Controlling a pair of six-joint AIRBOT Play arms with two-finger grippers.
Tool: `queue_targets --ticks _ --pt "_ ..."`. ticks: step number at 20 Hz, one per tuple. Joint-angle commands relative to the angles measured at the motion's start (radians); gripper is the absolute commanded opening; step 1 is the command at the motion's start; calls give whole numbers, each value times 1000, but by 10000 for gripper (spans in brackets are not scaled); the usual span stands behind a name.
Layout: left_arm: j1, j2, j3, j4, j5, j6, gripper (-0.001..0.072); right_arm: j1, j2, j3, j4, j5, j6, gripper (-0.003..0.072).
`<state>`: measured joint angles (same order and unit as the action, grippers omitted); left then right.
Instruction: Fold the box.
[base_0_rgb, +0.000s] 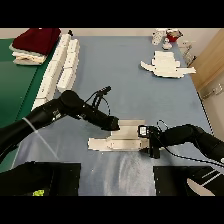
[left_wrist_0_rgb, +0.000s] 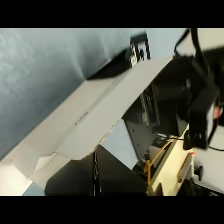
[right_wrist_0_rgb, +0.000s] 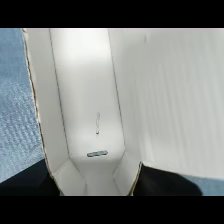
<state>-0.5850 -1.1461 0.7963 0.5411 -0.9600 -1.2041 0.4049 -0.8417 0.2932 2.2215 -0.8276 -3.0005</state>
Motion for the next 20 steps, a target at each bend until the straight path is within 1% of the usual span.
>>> queue_targets --ticks 1,3,6,9,13,16,20 --pt "58 -129 59 -70 -48 11 13 0 0 1 0 0 0 509" --pt "61 -203 59 -80 -55 11 13 0 0 0 0 0 0 509" --pt "48 -309 59 -119 -106 48 13 0 0 1 0 0 0 509" --pt "29 -373 59 -156 -119 77 13 0 0 1 0 0 0 509" --pt "47 -370 69 -160 -109 113 12 0 0 1 0 0 0 509" --pt "72 -347 101 -157 -106 140 12 0 0 1 0 0 0 508" --pt "99 -283 139 -148 -105 190 12 0 0 1 0 0 0 508"
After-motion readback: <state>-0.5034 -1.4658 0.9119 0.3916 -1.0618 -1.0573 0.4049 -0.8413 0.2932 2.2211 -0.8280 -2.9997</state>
